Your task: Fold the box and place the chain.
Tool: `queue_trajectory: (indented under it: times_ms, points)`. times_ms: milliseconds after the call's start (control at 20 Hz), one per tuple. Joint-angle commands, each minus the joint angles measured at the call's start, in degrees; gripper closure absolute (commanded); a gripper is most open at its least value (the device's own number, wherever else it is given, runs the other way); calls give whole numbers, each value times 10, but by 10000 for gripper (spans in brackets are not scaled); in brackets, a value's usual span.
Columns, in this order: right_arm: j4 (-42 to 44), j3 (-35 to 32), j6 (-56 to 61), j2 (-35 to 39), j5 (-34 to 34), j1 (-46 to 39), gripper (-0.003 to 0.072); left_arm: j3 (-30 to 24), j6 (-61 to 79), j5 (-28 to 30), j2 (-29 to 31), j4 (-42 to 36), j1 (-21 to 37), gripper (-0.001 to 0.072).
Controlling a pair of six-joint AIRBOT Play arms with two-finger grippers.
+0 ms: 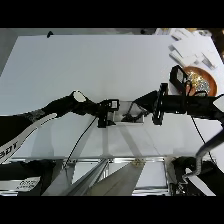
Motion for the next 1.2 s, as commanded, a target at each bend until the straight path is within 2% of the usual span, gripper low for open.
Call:
queue_trajectory:
  times_ms: [0,100,250,450,600,800,1150]
  points:
    - [-28,3,1,-39,0,38,667,0,0,0,0,0,0,570]
    - [-75,3,2,-69,0,59,663,0,0,0,0,0,0,570]
    - [-125,3,3,-76,-3,57,480,0,0,0,0,0,0,570]
    - [-163,3,3,-34,0,0,484,0,0,0,0,0,0,570]
    - [-237,3,2,-26,0,-55,509,0,0,0,0,0,0,570]
    - [-327,2,-36,-82,-5,-66,512,0,0,0,0,0,0,570]
    - [-319,2,-119,-178,-33,-66,515,0,0,0,0,0,0,570]
